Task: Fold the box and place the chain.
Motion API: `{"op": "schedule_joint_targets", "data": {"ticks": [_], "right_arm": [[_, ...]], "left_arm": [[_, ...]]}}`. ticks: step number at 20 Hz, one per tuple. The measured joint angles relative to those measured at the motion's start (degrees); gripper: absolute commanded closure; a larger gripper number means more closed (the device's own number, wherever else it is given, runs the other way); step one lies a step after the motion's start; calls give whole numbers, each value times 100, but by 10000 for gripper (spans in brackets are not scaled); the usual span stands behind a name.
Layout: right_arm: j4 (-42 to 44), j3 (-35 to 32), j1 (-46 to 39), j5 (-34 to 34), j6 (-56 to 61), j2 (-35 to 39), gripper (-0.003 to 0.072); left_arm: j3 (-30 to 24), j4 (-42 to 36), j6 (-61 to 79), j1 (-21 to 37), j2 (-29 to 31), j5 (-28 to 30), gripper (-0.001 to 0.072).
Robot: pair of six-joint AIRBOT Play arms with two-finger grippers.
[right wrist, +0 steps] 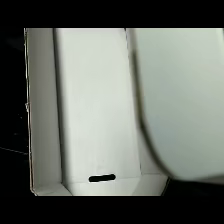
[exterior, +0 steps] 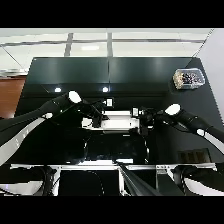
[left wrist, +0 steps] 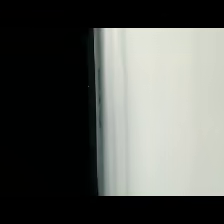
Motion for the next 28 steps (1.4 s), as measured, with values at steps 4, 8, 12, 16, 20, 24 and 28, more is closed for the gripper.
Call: {"op": "schedule_joint_targets", "data": {"ticks": [4,8,12,16,20,24,28], "right_arm": [[-133,31,87,-74,133,-42,-20],[-269,52,155,-164,278,-66,-20],[-308,63,173,-205,361,-76,-20],[-326,63,177,-232,382,-76,-19],[-334,63,190,-256,417,-76,193],[-337,63,190,-293,431,-76,193],[-334,63,190,-319,455,-76,194]], "left_arm": [[0,0,-2,0,0,2,681],[0,0,-2,-2,0,4,681],[0,0,0,-2,0,4,682],[0,0,2,0,0,7,682],[0,0,4,0,0,9,681],[0,0,7,0,0,15,681],[17,4,7,0,0,17,678]]}}
